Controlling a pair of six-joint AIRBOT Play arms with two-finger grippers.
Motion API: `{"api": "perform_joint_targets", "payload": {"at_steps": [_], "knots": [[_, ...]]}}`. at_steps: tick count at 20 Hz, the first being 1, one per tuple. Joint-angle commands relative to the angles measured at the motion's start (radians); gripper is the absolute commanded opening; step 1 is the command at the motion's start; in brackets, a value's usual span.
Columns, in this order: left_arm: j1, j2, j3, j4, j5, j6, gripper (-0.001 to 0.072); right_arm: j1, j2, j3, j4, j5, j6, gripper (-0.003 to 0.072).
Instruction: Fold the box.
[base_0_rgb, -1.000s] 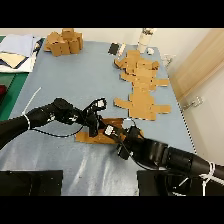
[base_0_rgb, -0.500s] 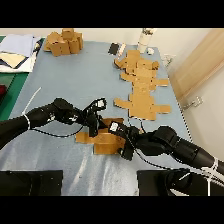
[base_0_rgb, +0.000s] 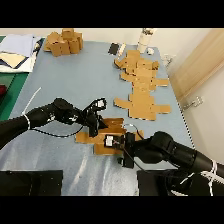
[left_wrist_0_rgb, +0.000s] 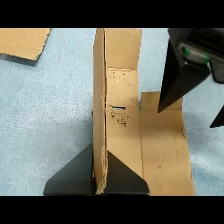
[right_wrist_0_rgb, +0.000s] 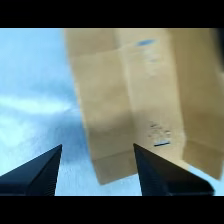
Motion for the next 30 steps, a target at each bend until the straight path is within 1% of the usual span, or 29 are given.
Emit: {"api": "perform_joint_targets", "payload": {"at_steps": [1, 3, 6, 13, 17, 20, 24, 27, 30], "knots": [[0.0, 0.0, 0.0, 0.0, 0.0, 0.0, 0.0013, 0.053, -0.001, -0.045, -0.083, 0.082, 0.043, 0.0714], [0.0, 0.0, 0.0, 0.0, 0.0, 0.0, 0.0013, 0.053, -0.001, -0.052, -0.14, 0.135, 0.077, 0.0714], [0.0, 0.0, 0.0, 0.0, 0.0, 0.0, 0.0013, 0.053, -0.013, -0.053, -0.227, 0.163, 0.115, 0.0714], [0.0, 0.0, 0.0, 0.0, 0.0, 0.0, 0.0014, 0.056, -0.038, -0.053, -0.237, 0.174, 0.113, 0.0714], [0.0, 0.0, 0.0, 0.0, 0.0, 0.0, 0.0014, 0.102, -0.038, -0.054, -0.255, 0.169, 0.126, 0.0714], [0.0, 0.0, 0.0, 0.0, 0.0, 0.0, 0.0013, 0.101, -0.038, -0.054, -0.381, 0.174, 0.287, 0.0714], [0.0, 0.0, 0.0, 0.0, 0.0, 0.0, 0.0013, 0.102, -0.036, -0.052, -0.499, 0.174, 0.463, 0.0715], [0.0, 0.0, 0.0, 0.0, 0.0, 0.0, 0.0014, 0.103, 0.004, -0.051, -0.495, 0.17, 0.53, 0.0714], [0.0, 0.0, 0.0, 0.0, 0.0, 0.0, 0.0014, 0.099, 0.072, -0.051, -0.521, 0.122, 0.558, 0.0714]]}}
